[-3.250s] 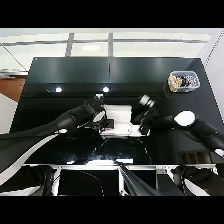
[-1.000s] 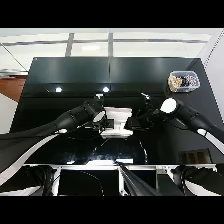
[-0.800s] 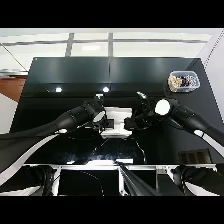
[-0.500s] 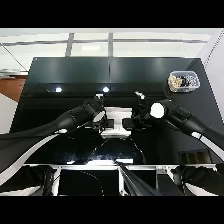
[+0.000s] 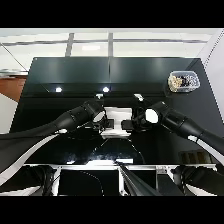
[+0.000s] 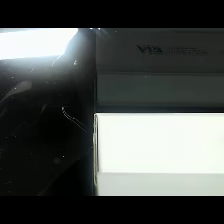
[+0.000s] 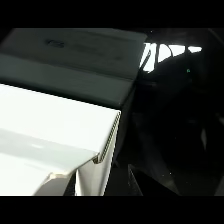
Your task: Fold the box and place the chain.
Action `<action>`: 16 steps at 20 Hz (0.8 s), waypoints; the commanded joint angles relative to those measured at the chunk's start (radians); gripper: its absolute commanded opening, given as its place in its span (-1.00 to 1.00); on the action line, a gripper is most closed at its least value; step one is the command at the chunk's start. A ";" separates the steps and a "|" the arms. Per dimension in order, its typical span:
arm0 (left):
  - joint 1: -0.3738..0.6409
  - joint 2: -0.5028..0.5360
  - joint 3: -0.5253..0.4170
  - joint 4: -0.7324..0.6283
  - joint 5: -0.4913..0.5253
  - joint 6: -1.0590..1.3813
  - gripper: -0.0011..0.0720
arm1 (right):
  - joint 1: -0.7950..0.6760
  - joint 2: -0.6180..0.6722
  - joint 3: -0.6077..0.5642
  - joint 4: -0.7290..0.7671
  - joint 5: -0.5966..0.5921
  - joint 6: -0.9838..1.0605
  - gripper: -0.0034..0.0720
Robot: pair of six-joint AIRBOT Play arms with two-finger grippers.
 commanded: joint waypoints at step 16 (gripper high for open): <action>0.001 0.000 0.000 0.000 -0.002 0.000 -0.89 | 0.095 -0.139 0.131 -0.161 0.120 0.173 -0.23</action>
